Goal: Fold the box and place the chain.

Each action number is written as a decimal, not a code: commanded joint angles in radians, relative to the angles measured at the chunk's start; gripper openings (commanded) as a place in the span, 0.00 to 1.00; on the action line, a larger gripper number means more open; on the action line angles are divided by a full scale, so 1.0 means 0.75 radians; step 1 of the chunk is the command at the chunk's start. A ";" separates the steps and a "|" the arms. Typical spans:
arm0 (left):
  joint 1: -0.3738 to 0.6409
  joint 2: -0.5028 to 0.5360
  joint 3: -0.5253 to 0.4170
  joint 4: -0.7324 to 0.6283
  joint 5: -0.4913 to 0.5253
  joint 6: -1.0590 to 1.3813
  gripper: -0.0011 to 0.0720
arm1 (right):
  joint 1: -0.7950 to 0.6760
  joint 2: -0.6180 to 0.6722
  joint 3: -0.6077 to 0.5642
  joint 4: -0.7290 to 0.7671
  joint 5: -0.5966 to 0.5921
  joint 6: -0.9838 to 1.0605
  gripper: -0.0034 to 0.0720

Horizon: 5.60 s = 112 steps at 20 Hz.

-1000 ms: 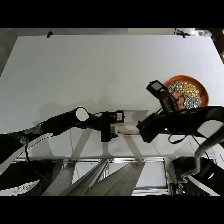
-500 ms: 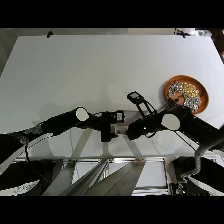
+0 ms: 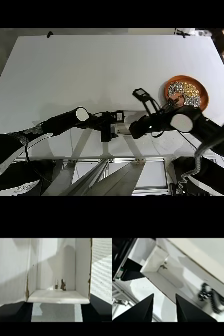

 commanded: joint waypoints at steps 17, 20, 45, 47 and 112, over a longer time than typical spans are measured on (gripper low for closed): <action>-0.001 0.001 0.001 0.000 0.001 0.001 0.47 | -0.939 0.237 -0.370 -0.229 -0.365 0.407 0.85; -0.001 0.001 0.001 0.000 0.000 0.001 0.47 | -0.939 0.117 -0.370 -0.209 -0.519 0.454 0.85; -0.001 0.002 0.001 0.000 0.000 0.001 0.47 | -0.803 -0.162 -0.369 -0.063 -0.743 0.429 0.06; -0.001 0.001 0.001 0.000 0.000 0.001 0.47 | -0.803 -0.083 -0.369 -0.062 -0.688 0.316 0.06; -0.001 0.001 0.001 0.000 0.000 0.001 0.47 | -0.710 -0.181 0.267 -0.257 0.406 -1.037 0.48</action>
